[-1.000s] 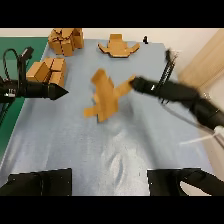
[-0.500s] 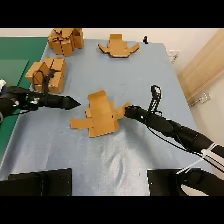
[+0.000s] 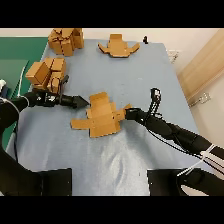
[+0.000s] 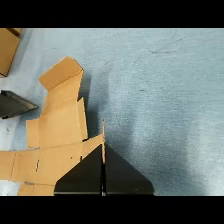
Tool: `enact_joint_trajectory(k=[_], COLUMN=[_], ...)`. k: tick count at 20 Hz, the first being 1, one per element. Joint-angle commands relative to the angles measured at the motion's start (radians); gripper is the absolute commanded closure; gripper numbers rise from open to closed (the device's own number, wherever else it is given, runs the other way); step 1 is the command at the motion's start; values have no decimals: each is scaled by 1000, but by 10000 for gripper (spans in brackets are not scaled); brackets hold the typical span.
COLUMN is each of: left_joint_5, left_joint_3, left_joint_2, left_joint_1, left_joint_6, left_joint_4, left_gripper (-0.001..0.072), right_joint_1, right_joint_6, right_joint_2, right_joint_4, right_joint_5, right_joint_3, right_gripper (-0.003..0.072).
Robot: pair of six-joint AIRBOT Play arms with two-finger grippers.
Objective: Fold the box.
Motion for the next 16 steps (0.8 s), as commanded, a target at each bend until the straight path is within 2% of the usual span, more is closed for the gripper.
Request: enact_joint_trajectory(k=[1,10,16], left_joint_5=[-12,-3,-34], left_joint_3=[113,214,220], left_joint_2=[-90,-105,-105], left_joint_1=[-23,-69,-102], left_joint_6=[-61,-250,-227], left_joint_4=[15,209,174], left_gripper=[287,288,288], right_joint_1=[0,0,0], right_joint_6=[0,1,1], right_joint_2=[-1,2,6], right_joint_4=[-6,-6,-6], right_joint_5=[3,6,10], right_joint_3=[-1,9,10], right_gripper=[684,684,683])
